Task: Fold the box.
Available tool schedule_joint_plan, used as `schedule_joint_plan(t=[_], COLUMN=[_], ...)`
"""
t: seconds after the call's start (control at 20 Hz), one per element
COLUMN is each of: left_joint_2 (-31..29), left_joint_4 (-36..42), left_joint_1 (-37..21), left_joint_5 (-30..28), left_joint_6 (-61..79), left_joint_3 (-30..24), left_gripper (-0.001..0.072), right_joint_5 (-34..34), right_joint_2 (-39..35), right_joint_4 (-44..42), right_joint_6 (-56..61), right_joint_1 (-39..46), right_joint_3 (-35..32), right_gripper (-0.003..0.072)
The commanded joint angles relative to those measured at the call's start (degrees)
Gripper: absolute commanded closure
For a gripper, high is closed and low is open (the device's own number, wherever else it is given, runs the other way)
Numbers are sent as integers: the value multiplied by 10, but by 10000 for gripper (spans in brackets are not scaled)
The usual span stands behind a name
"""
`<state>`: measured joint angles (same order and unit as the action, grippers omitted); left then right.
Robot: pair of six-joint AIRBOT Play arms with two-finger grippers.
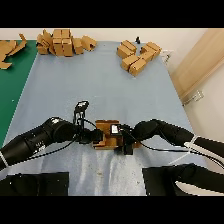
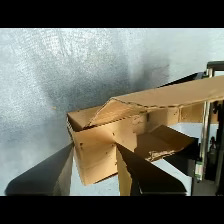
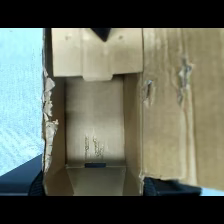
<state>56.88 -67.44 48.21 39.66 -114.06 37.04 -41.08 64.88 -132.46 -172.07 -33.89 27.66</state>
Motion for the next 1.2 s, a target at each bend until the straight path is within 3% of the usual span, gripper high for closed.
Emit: schedule_joint_plan(t=[0.0, 0.3, 0.55, 0.95, 1.05, 1.1, 1.15], left_joint_2=[10, 71, 129, 178, 182, 182, 182], left_joint_4=[4, -7, -116, -128, -132, -134, -135], left_joint_1=[0, 30, 68, 68, 68, 68, 68], left_joint_5=[26, 56, 104, 105, 110, 113, 119], left_joint_6=[-26, -43, -149, -195, -202, -204, -203], left_joint_3=[0, 52, 108, 127, 129, 130, 133], left_gripper=[285, 286, 286, 288, 420, 442, 576], right_joint_5=[0, 0, 0, 0, 0, 0, 0], right_joint_2=[0, 0, 0, 0, 0, 0, 0], right_joint_4=[0, 0, 0, 0, 0, 0, 0], right_joint_6=[0, 0, 0, 0, 0, 0, 0], right_joint_1=[-1, -1, -1, -1, -1, -1, -1], right_joint_3=[0, 0, 0, 0, 0, 0, 0], right_gripper=[121, 121, 121, 121, 121, 121, 121])
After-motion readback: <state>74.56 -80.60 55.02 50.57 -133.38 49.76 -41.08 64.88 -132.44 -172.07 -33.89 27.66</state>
